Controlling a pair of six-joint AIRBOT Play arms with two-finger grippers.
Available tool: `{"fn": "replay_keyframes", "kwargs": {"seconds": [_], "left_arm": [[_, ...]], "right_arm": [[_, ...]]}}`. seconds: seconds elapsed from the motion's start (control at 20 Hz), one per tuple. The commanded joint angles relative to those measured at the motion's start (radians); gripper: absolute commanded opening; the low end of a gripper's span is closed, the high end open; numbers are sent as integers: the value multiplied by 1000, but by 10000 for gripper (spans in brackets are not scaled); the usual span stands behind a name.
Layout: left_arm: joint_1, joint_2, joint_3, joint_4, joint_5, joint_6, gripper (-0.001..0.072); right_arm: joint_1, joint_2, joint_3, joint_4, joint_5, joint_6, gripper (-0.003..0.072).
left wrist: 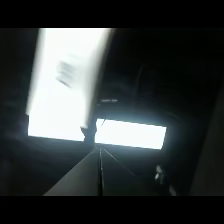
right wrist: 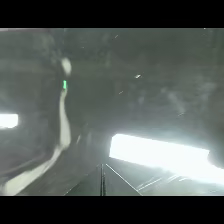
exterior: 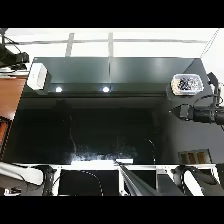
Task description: Fold the box and place the chain.
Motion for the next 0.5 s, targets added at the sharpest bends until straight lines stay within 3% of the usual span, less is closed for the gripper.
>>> {"fn": "replay_keyframes", "kwargs": {"seconds": [0.0,0.15,0.25,0.35,0.45], "left_arm": [[-158,372,-412,-19,296,-34,31],[-336,727,-912,-18,616,-52,31],[-389,887,-1160,-18,707,-66,30],[-384,985,-1290,-18,698,-82,32],[-369,1041,-1342,-18,694,-85,33]], "right_arm": [[24,103,-34,-110,-153,-61,3],[85,208,-172,-109,-414,-99,5],[120,207,-255,-112,-596,-115,4],[127,207,-308,-113,-702,-118,4],[127,207,-313,-138,-677,-117,4]]}}
